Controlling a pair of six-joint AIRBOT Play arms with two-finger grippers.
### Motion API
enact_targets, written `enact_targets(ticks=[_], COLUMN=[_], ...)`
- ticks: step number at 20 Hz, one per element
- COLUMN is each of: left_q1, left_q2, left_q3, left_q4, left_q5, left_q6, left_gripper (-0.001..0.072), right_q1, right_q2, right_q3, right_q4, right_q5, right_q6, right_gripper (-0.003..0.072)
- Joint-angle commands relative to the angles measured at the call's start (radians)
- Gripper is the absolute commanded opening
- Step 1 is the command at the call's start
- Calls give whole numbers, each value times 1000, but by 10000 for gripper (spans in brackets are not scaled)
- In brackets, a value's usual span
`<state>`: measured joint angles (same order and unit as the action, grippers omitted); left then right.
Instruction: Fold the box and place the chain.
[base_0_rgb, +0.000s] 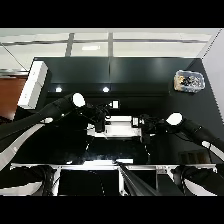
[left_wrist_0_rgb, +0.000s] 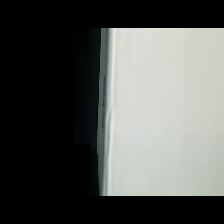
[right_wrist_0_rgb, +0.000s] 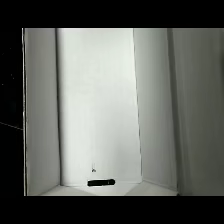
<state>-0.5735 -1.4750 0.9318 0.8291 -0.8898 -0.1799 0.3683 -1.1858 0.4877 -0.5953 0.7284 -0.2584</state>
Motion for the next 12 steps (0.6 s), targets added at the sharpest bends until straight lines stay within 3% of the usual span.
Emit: enact_targets(ticks=[1,11,12], left_q1=[1,2,2], left_q2=[0,-12,-12], left_q3=[1,1,1], left_q4=[0,0,0], left_q5=[0,-1,0], left_q6=[0,0,0], left_gripper=[29,30,29], right_q1=[0,0,0], right_q2=[-2,-4,-4], right_q3=[-1,-3,-3], right_q4=[0,0,0], right_q5=[-2,-4,-3], right_q6=[0,8,9], right_gripper=[700,692,515])
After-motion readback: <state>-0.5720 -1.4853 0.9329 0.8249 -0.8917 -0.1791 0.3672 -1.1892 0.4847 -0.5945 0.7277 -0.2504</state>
